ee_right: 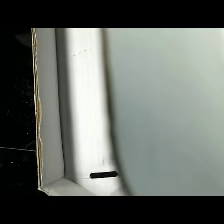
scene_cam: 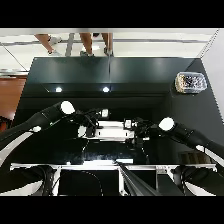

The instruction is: Fold the box and place the chain.

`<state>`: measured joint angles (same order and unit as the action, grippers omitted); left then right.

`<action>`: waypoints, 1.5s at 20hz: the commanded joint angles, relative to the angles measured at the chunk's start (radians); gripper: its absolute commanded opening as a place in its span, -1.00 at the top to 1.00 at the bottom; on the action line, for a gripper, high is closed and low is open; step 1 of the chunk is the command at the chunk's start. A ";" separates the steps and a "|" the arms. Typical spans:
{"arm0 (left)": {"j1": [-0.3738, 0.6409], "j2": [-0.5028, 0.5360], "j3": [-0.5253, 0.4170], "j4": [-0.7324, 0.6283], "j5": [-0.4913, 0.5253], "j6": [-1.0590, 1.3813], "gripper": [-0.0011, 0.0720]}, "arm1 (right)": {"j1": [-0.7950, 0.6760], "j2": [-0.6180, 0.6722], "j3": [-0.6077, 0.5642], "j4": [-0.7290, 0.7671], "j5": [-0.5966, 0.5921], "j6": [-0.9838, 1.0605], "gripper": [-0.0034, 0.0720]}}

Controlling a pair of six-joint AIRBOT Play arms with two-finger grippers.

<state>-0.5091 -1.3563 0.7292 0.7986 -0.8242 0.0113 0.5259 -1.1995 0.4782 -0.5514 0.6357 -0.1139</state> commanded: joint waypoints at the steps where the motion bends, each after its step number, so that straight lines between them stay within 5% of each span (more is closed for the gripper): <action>1: 0.000 0.000 0.000 0.000 0.001 0.000 0.90 | 0.011 -0.002 0.000 -0.013 -0.002 0.001 -0.67; 9: 0.000 0.000 0.000 0.000 0.000 0.000 0.90 | 0.034 -0.006 0.000 -0.047 -0.020 0.027 -0.67; 11: 0.000 0.000 0.000 0.000 0.000 0.000 0.90 | 0.034 -0.006 0.000 -0.047 -0.020 0.027 -0.41; 16: 0.002 0.008 0.002 0.016 -0.016 -0.099 0.88 | 0.034 -0.006 0.000 -0.047 -0.019 0.027 -0.40; 17: 0.001 0.021 0.002 0.042 -0.031 -0.098 0.59 | 0.034 -0.006 0.000 -0.048 -0.019 0.027 -0.36; 19: 0.003 0.055 0.002 0.079 -0.060 -0.104 0.03 | 0.034 -0.006 0.000 -0.048 -0.019 0.027 0.57; 21: 0.002 0.095 0.002 0.144 -0.100 -0.150 -0.25 | 0.034 -0.006 0.000 -0.048 -0.019 0.027 0.57; 28: 0.002 0.309 0.002 0.443 -0.264 -0.670 -0.22 | 0.034 -0.006 0.000 -0.053 0.000 0.011 0.57; 30: 0.002 0.359 0.002 0.410 -0.261 -0.804 0.50 | 0.034 -0.006 0.000 -0.052 0.000 0.011 0.57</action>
<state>-0.5072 -1.0733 0.7307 1.1622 -1.0561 -0.5495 0.5591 -1.2053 0.4786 -0.6022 0.6270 -0.0967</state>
